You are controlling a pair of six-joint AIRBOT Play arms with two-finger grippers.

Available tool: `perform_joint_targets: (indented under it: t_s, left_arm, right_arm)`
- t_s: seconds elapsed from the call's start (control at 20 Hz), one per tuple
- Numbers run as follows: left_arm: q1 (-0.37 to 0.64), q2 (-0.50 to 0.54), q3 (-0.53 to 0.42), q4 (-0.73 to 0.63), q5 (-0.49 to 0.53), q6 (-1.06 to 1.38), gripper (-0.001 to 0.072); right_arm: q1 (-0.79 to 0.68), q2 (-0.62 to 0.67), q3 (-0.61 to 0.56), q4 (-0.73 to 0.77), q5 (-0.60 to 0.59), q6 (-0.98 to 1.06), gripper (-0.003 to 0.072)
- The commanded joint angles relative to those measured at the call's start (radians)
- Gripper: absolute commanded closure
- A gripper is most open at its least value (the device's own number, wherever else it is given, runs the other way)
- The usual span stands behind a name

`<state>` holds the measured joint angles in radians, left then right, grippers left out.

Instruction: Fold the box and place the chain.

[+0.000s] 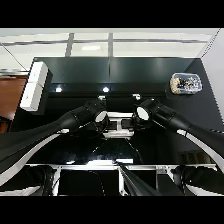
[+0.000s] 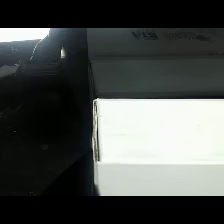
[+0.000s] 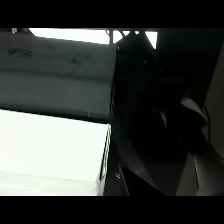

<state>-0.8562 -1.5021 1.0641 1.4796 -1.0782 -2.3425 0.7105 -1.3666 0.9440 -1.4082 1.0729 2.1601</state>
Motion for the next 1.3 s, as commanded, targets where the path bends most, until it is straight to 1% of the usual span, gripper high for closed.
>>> perform_joint_targets:
  t_s: [0.0, 0.15, 0.2, 0.25, 0.5, 0.55, 0.6, 0.65, 0.75, 0.8, 0.85, 0.9, 1.05, 1.1, 1.15, 1.2, 1.25]
  left_arm:
    - [0.000, 0.000, 0.001, 0.000, 0.000, 0.001, 0.0679]
    - [0.000, 0.000, 0.001, 0.000, 0.000, 0.001, 0.0679]
    - [0.000, 0.000, 0.001, 0.000, 0.000, 0.001, 0.0678]
    - [0.000, 0.000, 0.001, 0.000, 0.000, 0.001, 0.0679]
    - [0.000, 0.000, 0.001, 0.000, 0.001, 0.001, 0.0679]
    - [0.000, 0.000, 0.001, 0.000, 0.001, 0.001, 0.0678]
    - [0.000, 0.000, 0.001, 0.000, 0.001, 0.001, 0.0678]
    - [0.000, 0.000, 0.001, 0.000, 0.001, 0.001, 0.0678]
    - [0.000, 0.000, 0.001, 0.000, 0.001, 0.001, 0.0678]
    - [0.000, 0.000, 0.001, 0.000, 0.001, 0.001, 0.0679]
    - [0.000, 0.000, 0.001, 0.000, 0.001, 0.001, 0.0678]
    - [0.000, 0.000, 0.001, 0.000, 0.001, 0.001, 0.0678]
    - [0.000, 0.000, 0.001, 0.000, 0.001, 0.001, 0.0678]
    - [0.000, 0.000, 0.001, 0.000, 0.001, 0.001, 0.0679]
    - [0.000, 0.000, 0.001, 0.000, 0.001, 0.001, 0.0679]
    - [0.000, 0.000, 0.001, 0.000, 0.001, 0.001, 0.0678]
    - [0.000, 0.000, 0.001, 0.000, 0.001, 0.001, 0.0679]
  right_arm:
    - [0.002, -0.015, 0.002, -0.003, -0.004, 0.007, 0.0456]
    - [0.002, -0.017, 0.002, -0.003, -0.011, 0.007, 0.0457]
    - [0.002, -0.017, 0.002, -0.002, -0.014, 0.006, 0.0549]
    - [0.002, -0.017, 0.002, -0.001, -0.021, 0.005, 0.0677]
    - [0.002, -0.016, 0.002, 0.001, -0.022, 0.001, 0.0674]
    - [0.002, -0.016, 0.002, 0.002, -0.021, 0.002, 0.0652]
    - [0.002, -0.016, 0.002, 0.005, -0.019, 0.002, 0.0516]
    - [0.002, -0.016, 0.002, 0.009, -0.018, 0.002, 0.0482]
    - [0.002, -0.016, 0.002, 0.013, -0.019, 0.002, 0.0485]
    - [0.002, -0.016, 0.002, 0.012, -0.019, 0.002, 0.0517]
    - [0.002, -0.016, 0.002, 0.012, -0.020, 0.002, 0.0653]
    - [0.002, -0.016, 0.002, 0.012, -0.027, 0.002, 0.0674]
    - [0.002, -0.016, 0.002, 0.013, -0.030, 0.002, 0.0674]
    - [0.002, -0.016, 0.002, 0.013, -0.030, 0.002, 0.0659]
    - [0.001, -0.015, 0.004, 0.012, -0.026, 0.002, 0.0483]
    - [0.000, -0.013, 0.012, 0.006, -0.008, 0.000, 0.0342]
    - [-0.001, -0.006, 0.020, -0.005, 0.014, -0.013, 0.0292]
